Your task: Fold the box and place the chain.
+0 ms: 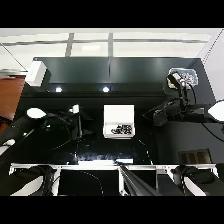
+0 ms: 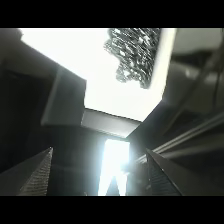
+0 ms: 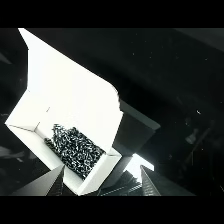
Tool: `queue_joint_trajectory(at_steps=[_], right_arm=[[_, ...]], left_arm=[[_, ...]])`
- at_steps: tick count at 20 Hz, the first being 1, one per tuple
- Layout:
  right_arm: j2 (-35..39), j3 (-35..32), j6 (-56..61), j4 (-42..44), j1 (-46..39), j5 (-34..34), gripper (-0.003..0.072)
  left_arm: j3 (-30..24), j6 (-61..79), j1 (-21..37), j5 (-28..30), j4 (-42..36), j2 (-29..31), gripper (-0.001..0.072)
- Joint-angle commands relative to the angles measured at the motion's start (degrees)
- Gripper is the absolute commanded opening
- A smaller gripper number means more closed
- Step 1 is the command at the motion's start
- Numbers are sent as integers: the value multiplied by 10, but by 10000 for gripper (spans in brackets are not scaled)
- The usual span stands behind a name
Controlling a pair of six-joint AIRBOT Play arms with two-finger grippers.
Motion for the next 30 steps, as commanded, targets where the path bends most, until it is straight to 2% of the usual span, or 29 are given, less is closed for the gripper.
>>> queue_joint_trajectory(at_steps=[1,6,30], right_arm=[[0,0,2,0,0,-7,569],[0,0,2,0,0,-15,569],[0,0,2,0,0,-34,569]], left_arm=[[40,44,-53,4,13,-65,712],[72,26,-76,4,11,-101,712],[75,-17,-135,67,10,-103,711]])
